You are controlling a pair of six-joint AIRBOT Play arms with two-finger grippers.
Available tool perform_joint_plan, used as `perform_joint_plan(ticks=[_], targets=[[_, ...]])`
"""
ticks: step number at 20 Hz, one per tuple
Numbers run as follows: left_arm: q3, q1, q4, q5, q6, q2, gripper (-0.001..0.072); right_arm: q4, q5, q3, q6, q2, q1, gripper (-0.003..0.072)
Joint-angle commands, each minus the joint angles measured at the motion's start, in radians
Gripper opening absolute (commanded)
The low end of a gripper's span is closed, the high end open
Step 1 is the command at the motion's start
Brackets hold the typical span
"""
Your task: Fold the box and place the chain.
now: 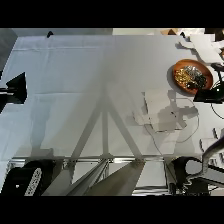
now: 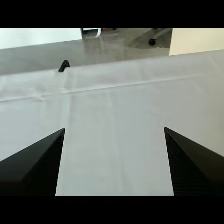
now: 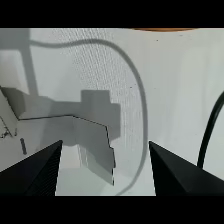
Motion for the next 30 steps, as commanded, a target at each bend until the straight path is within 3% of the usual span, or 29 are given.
perform_joint_plan(ticks=[1, 12, 16, 18, 20, 22, 30], targets=[[0.000, 0.000, 0.000, 0.000, 0.000, 0.000, 0.0697, 0.006, 0.031, 0.000, 0.010, -0.064, 0.000, 0.0581], [0.000, 0.000, 0.000, 0.000, 0.000, 0.000, 0.0697, -0.013, 0.143, 0.000, -0.021, -0.154, 0.000, 0.0490], [0.000, 0.000, 0.000, 0.000, 0.000, 0.000, 0.0697, -0.011, 0.160, 0.000, -0.027, -0.179, 0.000, 0.0332], [0.000, 0.000, 0.000, 0.000, 0.000, 0.000, 0.0697, -0.011, 0.159, 0.000, -0.037, -0.188, 0.000, 0.0312], [0.000, 0.000, 0.000, 0.000, 0.000, 0.000, 0.0697, -0.011, 0.163, 0.000, -0.055, -0.190, 0.000, 0.0230], [0.000, 0.000, 0.000, 0.000, 0.000, 0.000, 0.0697, -0.012, 0.172, 0.000, -0.055, -0.190, 0.000, 0.0012], [0.000, 0.000, 0.000, 0.000, 0.000, 0.000, 0.0697, 0.023, 0.285, 0.000, -0.126, -0.154, 0.002, 0.0005]])
